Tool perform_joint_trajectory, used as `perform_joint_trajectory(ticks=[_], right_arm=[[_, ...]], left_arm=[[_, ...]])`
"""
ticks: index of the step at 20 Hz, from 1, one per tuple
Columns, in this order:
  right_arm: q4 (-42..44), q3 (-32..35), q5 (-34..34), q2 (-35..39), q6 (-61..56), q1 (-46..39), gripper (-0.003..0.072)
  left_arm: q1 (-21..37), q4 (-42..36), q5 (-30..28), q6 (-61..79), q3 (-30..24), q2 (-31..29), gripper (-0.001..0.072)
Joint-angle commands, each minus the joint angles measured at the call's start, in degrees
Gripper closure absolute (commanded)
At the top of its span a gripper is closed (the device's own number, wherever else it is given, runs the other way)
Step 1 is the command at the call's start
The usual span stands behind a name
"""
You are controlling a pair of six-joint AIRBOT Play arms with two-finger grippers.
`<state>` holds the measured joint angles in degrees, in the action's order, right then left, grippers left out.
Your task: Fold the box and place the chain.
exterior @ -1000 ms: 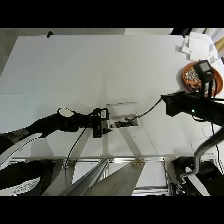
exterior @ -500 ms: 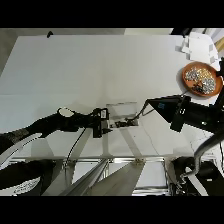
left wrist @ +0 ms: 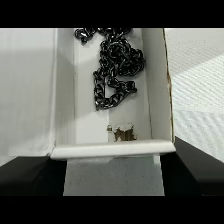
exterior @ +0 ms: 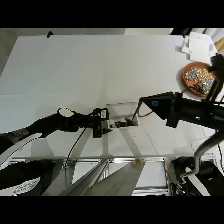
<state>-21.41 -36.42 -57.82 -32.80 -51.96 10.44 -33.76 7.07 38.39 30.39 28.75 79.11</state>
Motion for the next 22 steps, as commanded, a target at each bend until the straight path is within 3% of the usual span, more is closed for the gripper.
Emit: perform_joint_trajectory(ticks=[1,4,10,13,15,18,19,22], right_arm=[[-2.5,-0.1,-0.6,-8.5,5.8,5.5,0.0672],[-12.2,-0.1,0.9,-18.2,6.6,11.5,0.0671],[-13.3,-0.1,6.7,-31.5,9.0,16.8,0.0672],[-13.8,-0.1,8.3,-34.0,9.1,19.6,0.0669],[-14.6,-0.1,11.0,-34.6,9.0,21.2,0.0564],[-14.6,-0.1,14.3,-34.8,8.6,21.7,0.0522],[-14.7,-0.1,14.6,-34.8,8.3,21.7,0.0474],[-16.5,-0.2,13.6,-32.7,7.9,21.4,0.0474]], left_arm=[[0.0,0.0,0.0,0.0,0.0,0.0,0.0606],[0.0,0.0,0.0,0.0,0.0,0.0,0.0606],[0.0,0.0,0.0,0.0,0.0,0.0,0.0606],[0.0,0.0,0.0,0.0,0.0,0.0,0.0606],[0.0,0.0,0.0,0.0,0.0,0.0,0.0606],[0.0,0.0,0.0,0.0,0.0,0.0,0.0606],[0.0,0.0,0.0,0.0,0.0,0.0,0.0606],[0.0,0.0,0.0,0.0,0.0,0.0,0.0606]])
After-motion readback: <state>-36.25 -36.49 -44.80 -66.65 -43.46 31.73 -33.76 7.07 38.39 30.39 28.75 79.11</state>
